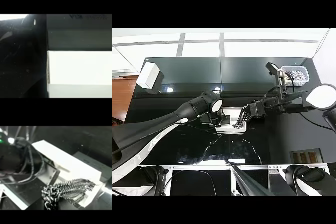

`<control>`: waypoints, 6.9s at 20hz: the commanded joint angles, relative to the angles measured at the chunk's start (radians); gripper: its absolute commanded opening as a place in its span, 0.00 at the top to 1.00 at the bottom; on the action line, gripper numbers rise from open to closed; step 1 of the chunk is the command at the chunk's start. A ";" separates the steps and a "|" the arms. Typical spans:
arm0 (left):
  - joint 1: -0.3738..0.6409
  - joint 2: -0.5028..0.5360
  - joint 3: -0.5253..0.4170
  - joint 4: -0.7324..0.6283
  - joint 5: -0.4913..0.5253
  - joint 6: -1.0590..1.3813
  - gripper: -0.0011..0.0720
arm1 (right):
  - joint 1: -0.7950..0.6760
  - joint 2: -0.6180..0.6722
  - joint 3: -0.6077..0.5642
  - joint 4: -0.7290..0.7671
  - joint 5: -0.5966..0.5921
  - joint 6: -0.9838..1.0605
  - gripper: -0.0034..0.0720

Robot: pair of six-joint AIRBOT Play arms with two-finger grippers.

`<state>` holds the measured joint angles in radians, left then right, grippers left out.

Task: Fold the box and place the chain.

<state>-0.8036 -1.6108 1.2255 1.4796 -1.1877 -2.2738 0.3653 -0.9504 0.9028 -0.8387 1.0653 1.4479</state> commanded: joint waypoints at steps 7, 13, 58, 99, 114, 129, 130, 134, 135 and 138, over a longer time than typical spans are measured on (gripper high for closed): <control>0.000 0.000 0.001 0.000 0.000 0.000 0.95 | 0.049 -0.011 -0.020 -0.007 -0.093 0.052 0.56; 0.000 0.000 0.001 -0.003 -0.002 0.000 0.95 | -0.013 -0.002 -0.011 -0.143 0.004 0.056 0.53; 0.380 0.335 -0.548 -0.847 0.359 2.420 0.00 | -0.159 0.005 -0.013 -0.278 0.013 0.041 0.54; 0.316 0.192 -0.480 -0.916 0.410 2.509 0.50 | -0.021 -0.212 -0.013 -0.076 -0.303 -0.232 0.01; 0.316 0.192 -0.480 -0.916 0.410 2.509 0.50 | -0.002 -0.229 -0.003 0.035 -0.046 -1.182 0.01; 0.316 0.192 -0.480 -0.916 0.410 2.508 0.50 | 0.013 -0.230 -0.084 0.037 -0.062 -1.221 0.71; 0.316 0.192 -0.480 -0.916 0.410 2.508 0.50 | 0.013 -0.230 -0.084 0.037 -0.056 -1.221 0.71; 0.316 0.192 -0.480 -0.916 0.410 2.508 0.50 | 0.013 -0.230 -0.084 0.034 -0.048 -1.217 0.71; 0.316 0.192 -0.480 -0.916 0.410 2.508 0.50 | 0.013 -0.230 -0.084 0.034 -0.048 -1.217 0.71; 0.316 0.192 -0.480 -0.916 0.410 2.508 0.50 | 0.013 -0.230 -0.085 0.034 -0.048 -1.217 0.71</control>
<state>-0.4870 -1.4185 0.7448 0.5632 -0.7780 0.2340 0.3775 -1.1809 0.8192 -0.8040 1.0142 0.2283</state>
